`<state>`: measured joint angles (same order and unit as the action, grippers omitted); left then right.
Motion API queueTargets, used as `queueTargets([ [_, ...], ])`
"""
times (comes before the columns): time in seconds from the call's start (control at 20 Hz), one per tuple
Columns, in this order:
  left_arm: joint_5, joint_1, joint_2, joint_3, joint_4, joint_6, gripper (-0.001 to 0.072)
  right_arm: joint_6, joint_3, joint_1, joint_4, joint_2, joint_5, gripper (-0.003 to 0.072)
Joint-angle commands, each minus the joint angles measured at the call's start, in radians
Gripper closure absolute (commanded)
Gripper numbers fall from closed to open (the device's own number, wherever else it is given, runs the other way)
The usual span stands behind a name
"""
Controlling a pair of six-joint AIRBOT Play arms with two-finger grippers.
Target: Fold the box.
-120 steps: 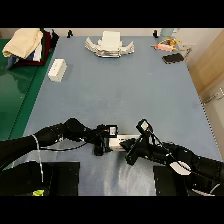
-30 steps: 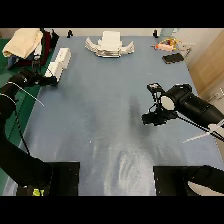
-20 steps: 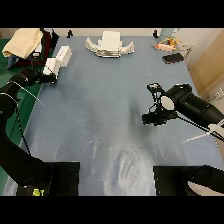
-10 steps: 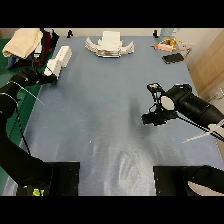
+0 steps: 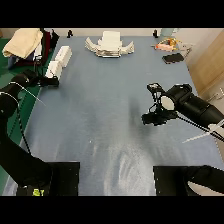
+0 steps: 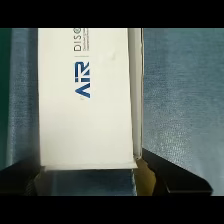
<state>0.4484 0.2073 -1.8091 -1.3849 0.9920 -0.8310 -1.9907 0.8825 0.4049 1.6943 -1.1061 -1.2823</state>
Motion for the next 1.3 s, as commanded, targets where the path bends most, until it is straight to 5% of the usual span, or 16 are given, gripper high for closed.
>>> queueTargets([
  [0.0, 0.07, 0.013, 0.013, 0.0, 0.017, 0.0, 0.0009, 0.0, 0.001, 0.0, 0.0, -0.001, 0.0, 0.0683],
  [0.45, 0.52, 0.085, 0.286, -0.004, 0.173, -0.086, 0.0011, 0.0, 0.001, 0.0, 0.0, -0.001, 0.0, 0.0683],
  [0.5, 0.569, 0.082, 0.319, -0.004, 0.163, -0.086, 0.0086, 0.0, 0.001, 0.0, 0.0, -0.001, 0.0, 0.0682],
  [0.6, 0.687, 0.071, 0.385, -0.004, 0.106, -0.087, 0.0636, 0.0, 0.001, 0.0, 0.0, -0.001, 0.0, 0.0683],
  [0.65, 0.75, 0.062, 0.417, -0.004, 0.063, -0.088, 0.0697, 0.0, 0.001, 0.0, 0.0, -0.001, 0.0, 0.0683],
  [0.85, 0.932, -0.052, 0.525, 0.019, -0.039, -0.172, 0.0701, 0.0, 0.001, 0.0, 0.0, -0.001, 0.0, 0.0683],
  [1.25, 0.595, -0.525, 0.816, 0.416, -0.024, -0.311, 0.07, 0.0, 0.001, 0.0, 0.0, -0.001, 0.0, 0.0683],
])
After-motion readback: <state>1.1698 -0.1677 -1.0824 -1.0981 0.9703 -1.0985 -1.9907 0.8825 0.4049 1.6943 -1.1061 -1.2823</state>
